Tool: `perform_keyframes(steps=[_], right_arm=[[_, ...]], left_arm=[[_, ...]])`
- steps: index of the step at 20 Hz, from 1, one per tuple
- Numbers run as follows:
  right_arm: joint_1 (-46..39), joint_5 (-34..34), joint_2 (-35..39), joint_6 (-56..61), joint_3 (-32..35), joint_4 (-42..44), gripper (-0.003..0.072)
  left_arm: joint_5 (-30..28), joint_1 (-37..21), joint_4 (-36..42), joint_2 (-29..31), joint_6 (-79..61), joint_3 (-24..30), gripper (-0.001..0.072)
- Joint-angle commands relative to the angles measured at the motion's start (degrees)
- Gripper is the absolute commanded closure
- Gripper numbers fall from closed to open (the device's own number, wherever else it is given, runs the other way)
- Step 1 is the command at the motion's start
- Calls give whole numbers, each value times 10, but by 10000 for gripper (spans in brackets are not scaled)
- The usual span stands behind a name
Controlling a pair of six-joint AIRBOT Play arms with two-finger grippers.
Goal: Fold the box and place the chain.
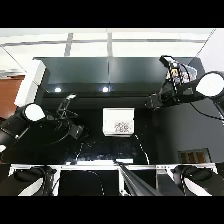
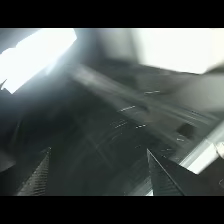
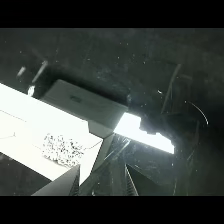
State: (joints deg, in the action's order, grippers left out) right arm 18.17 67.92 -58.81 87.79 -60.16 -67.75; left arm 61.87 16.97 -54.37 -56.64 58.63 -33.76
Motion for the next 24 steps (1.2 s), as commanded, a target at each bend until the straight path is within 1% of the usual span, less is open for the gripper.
perform_keyframes(steps=[1,4,5,7,9,13,16,20,24], right_arm=[[0,-5,0,0,4,0,350],[0,-5,0,0,6,0,350],[1,-2,0,0,5,1,350],[2,5,0,1,5,2,350],[2,4,0,1,6,2,350],[2,4,0,1,6,2,350],[2,4,0,1,5,2,350],[2,4,0,1,6,2,350],[2,3,0,1,5,2,350]], left_arm=[[-92,-3,146,3,-429,48,-4],[-167,53,146,3,-626,48,-4],[-185,69,146,2,-665,45,-5],[-175,72,146,-20,-677,34,-5],[-174,60,155,-61,-689,27,-4],[-149,49,255,-140,-753,9,-4],[-144,54,252,-179,-754,-11,-5],[-146,68,244,-189,-754,-27,-4],[-153,89,247,-193,-754,-27,-4]])
